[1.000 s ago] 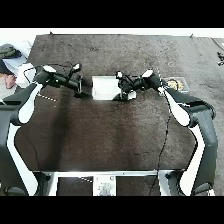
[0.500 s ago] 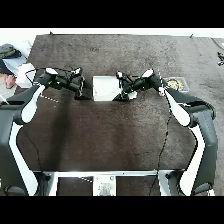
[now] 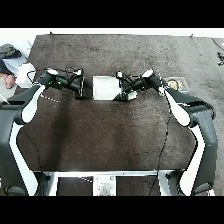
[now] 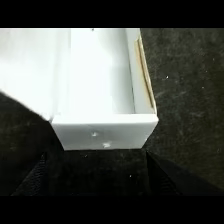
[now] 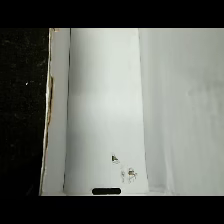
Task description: Fold the box and place the chain.
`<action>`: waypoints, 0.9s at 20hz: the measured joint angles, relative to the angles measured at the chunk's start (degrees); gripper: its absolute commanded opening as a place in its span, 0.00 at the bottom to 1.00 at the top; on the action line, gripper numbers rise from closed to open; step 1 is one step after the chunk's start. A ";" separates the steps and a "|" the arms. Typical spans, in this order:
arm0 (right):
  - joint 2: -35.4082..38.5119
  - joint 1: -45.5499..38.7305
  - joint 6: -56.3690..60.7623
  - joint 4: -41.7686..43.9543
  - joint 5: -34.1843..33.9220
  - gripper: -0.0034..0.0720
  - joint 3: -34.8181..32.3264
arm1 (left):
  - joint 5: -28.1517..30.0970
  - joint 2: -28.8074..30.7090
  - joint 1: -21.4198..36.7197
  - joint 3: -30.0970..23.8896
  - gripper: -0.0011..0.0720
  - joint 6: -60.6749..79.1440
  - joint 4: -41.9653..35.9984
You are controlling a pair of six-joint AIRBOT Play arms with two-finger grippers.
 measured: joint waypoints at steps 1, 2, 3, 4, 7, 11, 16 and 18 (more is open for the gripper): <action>0.00 0.00 0.00 0.00 0.00 0.52 0.00 | 0.33 0.00 -0.02 0.00 0.99 0.00 0.20; 0.00 0.00 0.00 0.00 0.00 0.52 0.00 | 0.50 0.00 -0.02 0.00 0.99 0.13 0.26; 0.00 0.00 0.00 0.00 0.00 0.52 0.00 | 0.74 0.00 -0.02 0.00 0.99 0.37 0.31; 0.00 0.00 0.00 0.00 0.00 0.52 0.00 | 0.94 0.00 -0.02 0.00 0.99 0.66 0.20; 0.00 0.00 0.00 0.00 0.00 0.52 0.00 | 0.94 0.00 -0.02 0.00 0.97 1.57 -1.57; 0.00 0.00 -0.02 0.00 0.00 0.52 0.00 | -0.28 0.00 -0.02 0.00 0.98 2.29 -2.67; 0.00 0.00 -0.02 0.00 0.00 0.52 0.00 | -1.42 -0.02 -0.09 0.00 0.99 1.95 -3.15; 0.00 0.00 -0.02 0.00 -0.02 0.52 0.00 | -1.57 0.00 -0.17 0.00 0.99 0.96 -3.17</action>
